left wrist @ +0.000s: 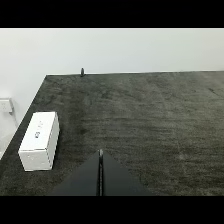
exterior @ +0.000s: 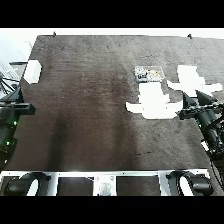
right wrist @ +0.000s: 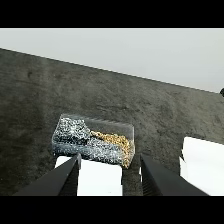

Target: Fold the box and place the chain.

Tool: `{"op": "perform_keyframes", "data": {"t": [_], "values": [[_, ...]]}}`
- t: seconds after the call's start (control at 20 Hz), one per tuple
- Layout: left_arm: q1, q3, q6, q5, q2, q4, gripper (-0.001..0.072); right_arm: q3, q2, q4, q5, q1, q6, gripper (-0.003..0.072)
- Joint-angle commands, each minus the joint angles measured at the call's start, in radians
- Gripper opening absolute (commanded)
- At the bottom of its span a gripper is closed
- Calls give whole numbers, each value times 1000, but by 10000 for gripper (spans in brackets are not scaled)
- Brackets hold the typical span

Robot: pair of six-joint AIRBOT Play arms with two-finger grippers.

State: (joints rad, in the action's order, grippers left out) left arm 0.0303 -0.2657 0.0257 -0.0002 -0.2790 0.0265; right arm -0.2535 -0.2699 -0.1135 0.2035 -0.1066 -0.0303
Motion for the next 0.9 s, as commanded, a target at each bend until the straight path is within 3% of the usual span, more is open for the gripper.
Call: {"op": "perform_keyframes", "data": {"t": [0.0, 0.35, 0.45, 0.55, 0.7, 0.75, 0.85], "values": [[0, 0, 0, 0, 1, 0, 21, 0, 1, 0, 0, 0, 0, 443], [0, 0, 0, 0, 1, 0, 21, -22, -6, 1, -28, -10, 40, 454], [0, 0, 0, -2, 1, 0, 21, -63, -70, 1, -107, -42, 84, 454], [0, 0, 0, -1, 1, 0, 21, -137, -203, 1, -93, -114, 147, 453], [0, 0, 0, 0, 1, 0, 21, -285, -454, -23, 149, -266, 249, 438], [0, 0, 0, 0, 1, 0, 21, -347, -548, -95, 273, -329, 328, 422], [0, 0, 0, 0, 1, 0, 21, -491, -724, -377, 515, -448, 604, 424]]}}
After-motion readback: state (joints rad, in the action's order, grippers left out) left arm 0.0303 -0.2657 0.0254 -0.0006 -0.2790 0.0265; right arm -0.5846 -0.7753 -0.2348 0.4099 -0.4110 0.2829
